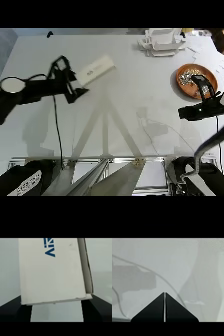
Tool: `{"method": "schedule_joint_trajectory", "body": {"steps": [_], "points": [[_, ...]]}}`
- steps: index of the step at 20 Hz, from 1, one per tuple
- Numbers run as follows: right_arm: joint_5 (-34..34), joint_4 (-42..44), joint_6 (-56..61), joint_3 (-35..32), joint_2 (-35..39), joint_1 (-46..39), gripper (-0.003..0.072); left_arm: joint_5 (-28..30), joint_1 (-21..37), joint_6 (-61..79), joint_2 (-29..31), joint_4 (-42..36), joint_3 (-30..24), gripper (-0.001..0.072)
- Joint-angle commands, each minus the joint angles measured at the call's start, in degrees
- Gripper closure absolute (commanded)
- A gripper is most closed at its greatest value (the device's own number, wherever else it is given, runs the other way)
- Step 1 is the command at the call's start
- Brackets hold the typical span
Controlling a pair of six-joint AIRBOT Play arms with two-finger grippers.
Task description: Fold the box and place the chain.
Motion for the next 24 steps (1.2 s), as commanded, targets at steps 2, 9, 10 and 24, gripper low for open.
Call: {"method": "schedule_joint_trajectory", "body": {"steps": [2,9,10,24], "points": [[0.02,0.02,0.00,0.00,0.04,-0.04,0.0670,0.55,14.49,-23.10,3.10,17.22,0.02,0.0701],[0.02,0.02,0.00,0.00,0.04,-0.04,0.0670,-4.11,26.97,-45.42,-3.21,35.47,0.00,0.0616],[0.02,0.02,0.00,0.00,0.04,-0.04,0.0670,-4.90,27.85,-46.40,-4.50,36.17,0.00,0.0617],[0.00,0.00,0.00,0.00,0.04,-0.04,0.0670,-11.37,28.63,-49.13,-11.43,35.30,-0.02,0.0018]]}}
